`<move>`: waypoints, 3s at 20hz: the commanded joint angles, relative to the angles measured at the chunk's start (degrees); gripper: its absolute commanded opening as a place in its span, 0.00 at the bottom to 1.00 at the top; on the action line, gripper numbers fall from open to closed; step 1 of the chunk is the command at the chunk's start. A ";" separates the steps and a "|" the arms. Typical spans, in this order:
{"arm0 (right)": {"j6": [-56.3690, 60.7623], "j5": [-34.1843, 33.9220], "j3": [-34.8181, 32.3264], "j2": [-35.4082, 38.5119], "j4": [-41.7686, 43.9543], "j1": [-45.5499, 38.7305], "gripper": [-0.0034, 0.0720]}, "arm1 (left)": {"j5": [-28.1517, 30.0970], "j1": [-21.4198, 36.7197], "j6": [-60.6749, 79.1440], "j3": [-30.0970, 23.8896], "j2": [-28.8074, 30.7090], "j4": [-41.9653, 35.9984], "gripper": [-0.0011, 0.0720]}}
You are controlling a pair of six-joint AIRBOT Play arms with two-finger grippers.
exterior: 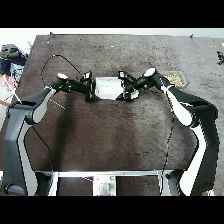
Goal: Fold the box and place the chain.
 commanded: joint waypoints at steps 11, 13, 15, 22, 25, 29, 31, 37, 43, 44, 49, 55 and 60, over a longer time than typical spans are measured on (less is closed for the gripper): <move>0.02 -0.02 0.02 0.02 0.00 0.04 0.76 | 1.86 -0.04 0.07 0.00 -0.02 1.14 0.47; 0.02 -0.02 0.02 0.02 0.00 0.04 0.76 | 2.27 -0.04 -0.04 0.00 -0.02 1.11 0.48; 0.02 -0.02 0.02 0.02 0.02 0.04 0.76 | 2.27 -0.04 -0.02 0.00 -0.02 1.11 0.48; 0.04 -0.02 0.02 0.02 0.00 0.04 0.76 | 2.25 -0.04 0.00 0.00 0.00 1.03 0.48; 0.02 -0.02 0.02 0.02 0.00 0.04 0.76 | 1.81 -0.04 0.00 0.00 0.00 1.03 0.48; 0.04 -0.02 0.02 0.02 0.00 0.04 0.76 | 1.86 -0.04 0.02 0.00 0.00 1.01 0.48; 0.04 -0.02 0.02 0.02 0.02 0.04 0.76 | 1.84 -0.04 0.02 0.00 0.00 1.03 0.48; 0.04 0.00 0.02 0.02 0.07 0.04 0.76 | 1.79 -0.04 -0.42 0.00 0.00 1.03 0.48; 0.04 0.92 0.02 0.04 3.41 0.02 0.76 | 1.84 -0.04 -3.04 0.00 0.00 1.07 0.47; 0.04 1.51 0.02 0.04 3.52 -0.02 0.76 | 1.86 -0.04 -3.04 0.00 0.00 1.07 0.48; 3.08 2.62 0.04 1.57 3.19 -0.39 1.00 | 2.14 -0.04 -3.21 0.00 0.00 1.22 0.47; 6.58 5.35 0.04 4.66 1.97 -4.24 1.00 | 3.28 -0.04 -5.16 0.00 0.00 4.46 0.47; 9.01 6.27 0.04 8.37 4.63 -7.28 0.86 | 3.34 -0.04 -5.11 0.00 0.00 4.42 0.47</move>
